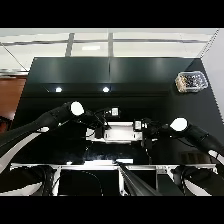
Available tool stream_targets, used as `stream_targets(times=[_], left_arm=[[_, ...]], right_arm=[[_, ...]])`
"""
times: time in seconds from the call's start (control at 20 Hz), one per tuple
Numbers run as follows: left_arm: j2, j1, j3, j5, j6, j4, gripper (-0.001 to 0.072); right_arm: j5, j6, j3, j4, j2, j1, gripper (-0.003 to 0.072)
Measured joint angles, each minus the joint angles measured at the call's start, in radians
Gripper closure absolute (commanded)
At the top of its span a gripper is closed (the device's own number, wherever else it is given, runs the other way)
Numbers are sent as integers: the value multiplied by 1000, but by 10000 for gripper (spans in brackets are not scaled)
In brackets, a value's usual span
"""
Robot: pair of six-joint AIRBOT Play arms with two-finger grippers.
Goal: Fold the box and place the chain.
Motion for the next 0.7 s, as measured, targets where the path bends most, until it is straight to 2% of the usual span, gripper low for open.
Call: stream_targets(times=[0.7], left_arm=[[0,0,0,0,0,0,683]], right_arm=[[-14,-59,1,11,-62,0,-34]])
